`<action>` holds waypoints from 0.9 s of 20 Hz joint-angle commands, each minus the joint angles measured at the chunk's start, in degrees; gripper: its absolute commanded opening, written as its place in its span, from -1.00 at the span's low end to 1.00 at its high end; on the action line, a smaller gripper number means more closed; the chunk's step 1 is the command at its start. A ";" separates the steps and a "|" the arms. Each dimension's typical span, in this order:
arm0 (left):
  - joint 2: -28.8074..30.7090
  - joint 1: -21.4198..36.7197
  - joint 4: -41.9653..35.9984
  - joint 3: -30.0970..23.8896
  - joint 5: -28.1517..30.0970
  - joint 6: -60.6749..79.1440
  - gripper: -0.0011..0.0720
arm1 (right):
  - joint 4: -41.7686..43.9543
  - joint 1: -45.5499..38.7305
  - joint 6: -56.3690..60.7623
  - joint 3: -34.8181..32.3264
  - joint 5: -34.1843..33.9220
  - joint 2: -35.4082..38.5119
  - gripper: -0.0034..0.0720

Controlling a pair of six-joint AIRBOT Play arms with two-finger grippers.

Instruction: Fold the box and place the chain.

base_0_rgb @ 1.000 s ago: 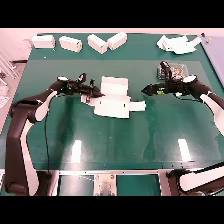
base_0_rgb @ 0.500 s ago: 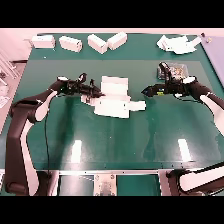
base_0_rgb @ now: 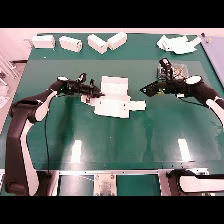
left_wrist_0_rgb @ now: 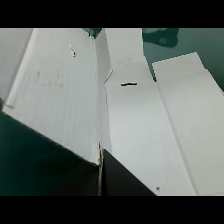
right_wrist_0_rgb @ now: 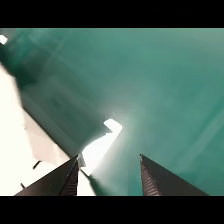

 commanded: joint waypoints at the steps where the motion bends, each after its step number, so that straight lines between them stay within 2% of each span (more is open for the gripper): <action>1: 0.04 0.02 0.02 0.04 0.00 0.09 -0.91 | 0.44 5.07 -7.28 -6.71 -3.15 7.26 0.23; 6: 0.04 0.02 0.02 0.04 0.00 0.09 -0.91 | -4.94 16.83 -10.32 -12.92 -3.96 13.27 0.37; 8: 0.04 0.02 0.02 0.04 0.00 0.07 -0.91 | -13.77 22.58 -5.84 -14.75 -5.40 14.36 0.37; 10: 0.04 0.02 0.02 0.04 -0.02 0.07 -0.91 | -26.03 27.26 2.60 -15.89 -7.21 14.38 0.45; 11: 0.04 0.02 0.02 0.04 -0.02 0.07 -0.91 | -29.38 28.65 4.39 -16.65 -8.13 14.38 0.56; 18: 0.04 0.02 0.02 0.04 -0.02 0.07 -0.91 | -29.57 30.16 2.14 -21.57 -23.15 13.11 0.56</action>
